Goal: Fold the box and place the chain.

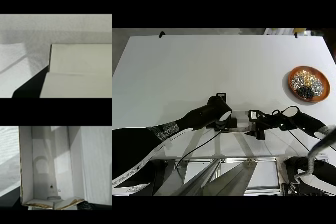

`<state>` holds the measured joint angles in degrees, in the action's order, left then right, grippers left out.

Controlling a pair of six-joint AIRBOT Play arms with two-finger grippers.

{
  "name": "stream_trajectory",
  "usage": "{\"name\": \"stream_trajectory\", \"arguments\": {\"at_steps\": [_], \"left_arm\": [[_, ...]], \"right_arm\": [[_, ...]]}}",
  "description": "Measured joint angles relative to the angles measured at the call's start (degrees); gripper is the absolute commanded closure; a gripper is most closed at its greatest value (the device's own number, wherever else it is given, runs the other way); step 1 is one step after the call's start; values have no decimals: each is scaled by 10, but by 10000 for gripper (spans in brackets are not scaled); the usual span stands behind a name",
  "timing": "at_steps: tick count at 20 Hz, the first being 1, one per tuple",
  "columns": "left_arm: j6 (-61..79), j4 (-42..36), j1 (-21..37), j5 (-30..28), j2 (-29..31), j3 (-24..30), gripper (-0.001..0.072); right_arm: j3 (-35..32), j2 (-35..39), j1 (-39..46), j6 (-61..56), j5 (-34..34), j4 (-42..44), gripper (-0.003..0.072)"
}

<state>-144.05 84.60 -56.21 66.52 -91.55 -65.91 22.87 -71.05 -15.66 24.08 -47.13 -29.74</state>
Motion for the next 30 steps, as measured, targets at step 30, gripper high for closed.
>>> {"name": "stream_trajectory", "arguments": {"at_steps": [30], "left_arm": [[82, -3, 7, 16, -3, -1, 707]], "right_arm": [[0, 0, 0, -1, -2, 0, 288]]}}
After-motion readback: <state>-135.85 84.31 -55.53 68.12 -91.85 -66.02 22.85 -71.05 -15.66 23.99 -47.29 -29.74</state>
